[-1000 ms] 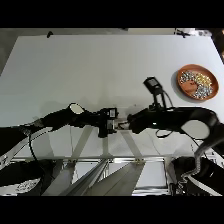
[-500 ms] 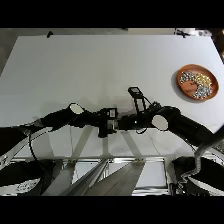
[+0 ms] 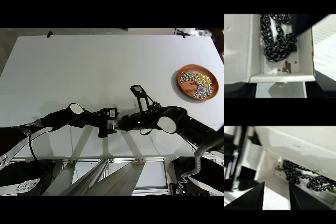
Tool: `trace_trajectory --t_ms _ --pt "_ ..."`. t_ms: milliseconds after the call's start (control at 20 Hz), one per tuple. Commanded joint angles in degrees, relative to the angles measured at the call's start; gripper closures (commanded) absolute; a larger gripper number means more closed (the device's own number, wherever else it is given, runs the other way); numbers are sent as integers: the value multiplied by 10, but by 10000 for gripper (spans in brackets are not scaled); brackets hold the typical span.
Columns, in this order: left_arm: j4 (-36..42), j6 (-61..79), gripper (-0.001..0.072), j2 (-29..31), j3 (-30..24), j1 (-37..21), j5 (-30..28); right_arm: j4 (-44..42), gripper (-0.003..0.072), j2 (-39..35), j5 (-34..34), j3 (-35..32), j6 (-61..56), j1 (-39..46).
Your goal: Fold the box and place the chain.
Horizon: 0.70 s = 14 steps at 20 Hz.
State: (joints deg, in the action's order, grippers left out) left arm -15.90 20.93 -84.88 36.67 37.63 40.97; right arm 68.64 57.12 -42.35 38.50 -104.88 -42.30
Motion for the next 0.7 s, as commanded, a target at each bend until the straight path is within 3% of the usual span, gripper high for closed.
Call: trace_trajectory --t_ms 0,150,250,350,450,500,650 --pt "0 0 363 0 0 0 0 20 342 -79 -60 1 12 35" --pt "0 0 363 1 0 0 0 69 340 -129 -155 1 15 124" --pt "0 0 363 1 0 0 0 103 332 -132 -181 1 21 191" --pt "0 0 363 1 0 0 0 122 104 -119 -186 1 59 243" --pt "0 0 363 1 0 0 0 145 72 -76 -202 1 81 277" --pt "0 0 363 1 0 0 0 157 6 -43 -200 1 81 287" --pt "0 0 363 1 0 0 0 169 1 57 -144 1 81 294"
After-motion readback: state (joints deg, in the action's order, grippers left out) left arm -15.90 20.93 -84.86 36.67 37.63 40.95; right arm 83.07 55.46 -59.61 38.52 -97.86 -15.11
